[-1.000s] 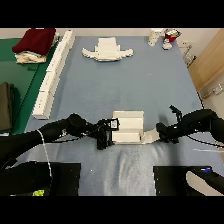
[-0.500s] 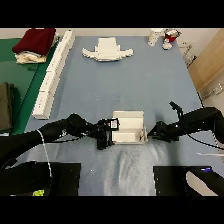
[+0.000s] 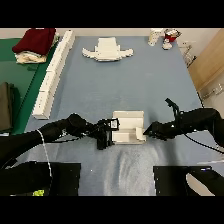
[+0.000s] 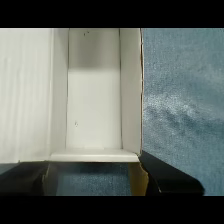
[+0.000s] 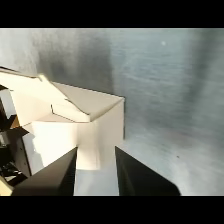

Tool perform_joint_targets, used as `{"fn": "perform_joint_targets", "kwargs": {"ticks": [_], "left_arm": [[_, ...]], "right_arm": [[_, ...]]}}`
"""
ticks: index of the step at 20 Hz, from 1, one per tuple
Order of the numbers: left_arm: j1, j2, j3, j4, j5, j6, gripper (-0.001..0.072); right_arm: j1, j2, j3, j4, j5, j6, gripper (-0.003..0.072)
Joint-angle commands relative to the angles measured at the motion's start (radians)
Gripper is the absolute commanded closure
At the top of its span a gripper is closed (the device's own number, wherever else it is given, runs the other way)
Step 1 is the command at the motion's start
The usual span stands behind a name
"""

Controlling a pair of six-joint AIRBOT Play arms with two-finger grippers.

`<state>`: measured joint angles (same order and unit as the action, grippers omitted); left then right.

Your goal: Fold the box.

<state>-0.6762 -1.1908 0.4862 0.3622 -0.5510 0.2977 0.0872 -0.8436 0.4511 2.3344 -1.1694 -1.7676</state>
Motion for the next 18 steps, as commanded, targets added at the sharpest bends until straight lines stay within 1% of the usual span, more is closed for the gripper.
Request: {"fn": "perform_joint_targets", "kwargs": {"ticks": [1, 3, 4, 7, 8, 10, 12, 15, 18], "left_arm": [[0.0, 0.0, 0.0, 0.0, 0.0, 0.0, 0.0185], [0.0, 0.0, 0.0, 0.0, 0.0, 0.0, 0.0185], [0.0, 0.0, 0.0, 0.0, 0.0, 0.0, 0.0185], [0.0, 0.0, 0.0, 0.0, 0.0, 0.0, 0.0185], [0.0, 0.001, 0.0, 0.0, 0.0, 0.0, 0.0185], [0.0, 0.0, 0.0, 0.0, 0.0, 0.0, 0.0185], [0.0, 0.0, 0.0, 0.0, 0.0, 0.0, 0.0185], [0.0, 0.0, 0.0, 0.0, 0.0, 0.0, 0.0185], [0.0, 0.0, 0.0, 0.0, 0.0, 0.0, 0.0185]], "right_arm": [[0.155, 0.002, 0.006, -0.039, 0.164, 0.061, 0.034], [0.238, 0.001, 0.027, -0.151, 0.227, 0.182, 0.0345], [0.274, 0.001, 0.043, -0.218, 0.232, 0.257, 0.0345], [0.4, 0.001, 0.097, -0.417, 0.23, 0.456, 0.0348], [0.443, 0.001, 0.112, -0.487, 0.228, 0.533, 0.0389], [0.511, -0.009, 0.141, -0.599, 0.205, 0.659, 0.0396], [0.568, -0.054, 0.187, -0.668, 0.146, 0.73, 0.0396], [0.65, -0.167, 0.265, -0.771, 0.062, 0.82, 0.0396], [0.709, -0.288, 0.346, -0.809, 0.022, 0.858, 0.0396]]}}
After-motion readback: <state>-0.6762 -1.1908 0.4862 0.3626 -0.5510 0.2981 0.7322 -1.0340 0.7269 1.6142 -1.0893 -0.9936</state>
